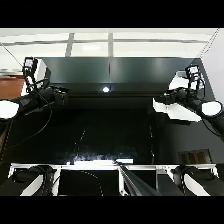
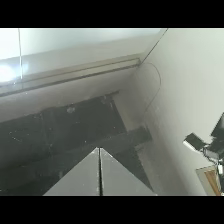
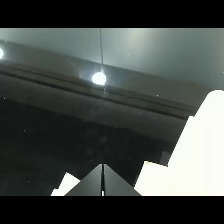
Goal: Fold the box and place the chain.
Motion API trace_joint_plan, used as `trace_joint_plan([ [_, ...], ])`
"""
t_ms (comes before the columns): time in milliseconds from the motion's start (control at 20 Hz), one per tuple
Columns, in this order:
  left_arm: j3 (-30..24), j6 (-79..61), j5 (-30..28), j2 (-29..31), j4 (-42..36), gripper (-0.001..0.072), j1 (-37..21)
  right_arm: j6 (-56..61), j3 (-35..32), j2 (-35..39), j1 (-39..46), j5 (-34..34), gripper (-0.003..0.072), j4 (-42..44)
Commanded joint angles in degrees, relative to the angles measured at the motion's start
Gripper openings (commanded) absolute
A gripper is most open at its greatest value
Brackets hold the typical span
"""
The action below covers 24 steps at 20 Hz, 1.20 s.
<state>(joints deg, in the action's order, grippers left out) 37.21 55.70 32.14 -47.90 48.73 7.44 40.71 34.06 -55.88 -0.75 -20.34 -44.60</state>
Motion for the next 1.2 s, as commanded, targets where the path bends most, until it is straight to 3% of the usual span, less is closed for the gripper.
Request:
trace_joint_plan([
  [0,0.0,0.0,-0.04,0.02,0.0,0.0026,0.02,0.07,-0.02,0.04,-0.07,-0.02,0.0012,0.39],
  [100,0.0,0.0,-0.13,-0.11,0.0,0.0027,0.02,0.04,-0.02,0.02,-0.07,2.16,0.0011,2.89],
  [200,0.0,0.0,-2.25,-1.25,0.0,0.0027,0.02,0.0,0.0,0.02,0.26,9.46,0.0011,2.03],
  [300,0.28,-0.02,-7.87,-2.56,0.07,0.0028,-0.07,2.12,1.4,0.02,4.02,17.86,0.0011,1.44],
  [350,0.9,-0.04,-10.45,-2.82,0.07,0.0078,-0.04,4.72,3.06,0.02,7.8,19.34,0.0011,1.53],
  [400,1.73,-0.15,-11.56,-2.86,0.39,0.0328,-0.04,8.0,5.44,-0.11,13.11,18.6,0.0011,1.53],
  [450,2.6,-0.24,-11.96,-2.86,1.03,0.0651,-0.04,11.19,8.28,-0.63,19.34,15.23,0.0012,1.51],
  [500,3.3,-0.24,-11.52,-2.84,2.25,0.0715,-0.02,13.2,11.34,-1.75,25.75,9.22,0.0102,1.25],
  [550,3.89,-0.22,-10.38,-2.86,3.69,0.0715,-0.02,13.46,14.51,-3.43,32.28,0.76,0.0525,0.07],
  [600,3.96,-0.22,-9.92,-2.84,4.44,0.0715,0.0,14.12,17.59,-5.64,38.53,-8.61,0.0717,-2.38],
  [700,3.98,-0.24,-7.69,-2.86,5.03,0.0715,0.02,15.72,22.12,-10.21,48.22,-25.64,0.072,-8.22],
  [800,4.0,-0.74,-6.01,-2.95,7.04,0.0715,0.24,17.49,24.81,-15.43,54.82,-37.44,0.072,-12.79],
  [950,4.0,-3.04,-4.46,-3.17,8.24,0.0713,0.9,22.64,27.32,-22.29,59.23,-42.99,0.072,-15.82],
  [1000,4.0,-3.04,-4.39,-3.17,8.17,0.0712,1.14,21.4,29.18,-25.07,59.39,-44.74,0.0719,-14.21],
  [1050,4.0,-3.04,-4.39,-3.17,8.13,0.0712,1.29,18.12,31.71,-28.28,59.23,-47.89,0.067,-11.3],
  [1150,4.0,-3.04,-4.39,-3.17,7.82,0.0712,1.66,13.6,37.35,-34.93,58.1,-55.65,0.0669,-7.72],
])
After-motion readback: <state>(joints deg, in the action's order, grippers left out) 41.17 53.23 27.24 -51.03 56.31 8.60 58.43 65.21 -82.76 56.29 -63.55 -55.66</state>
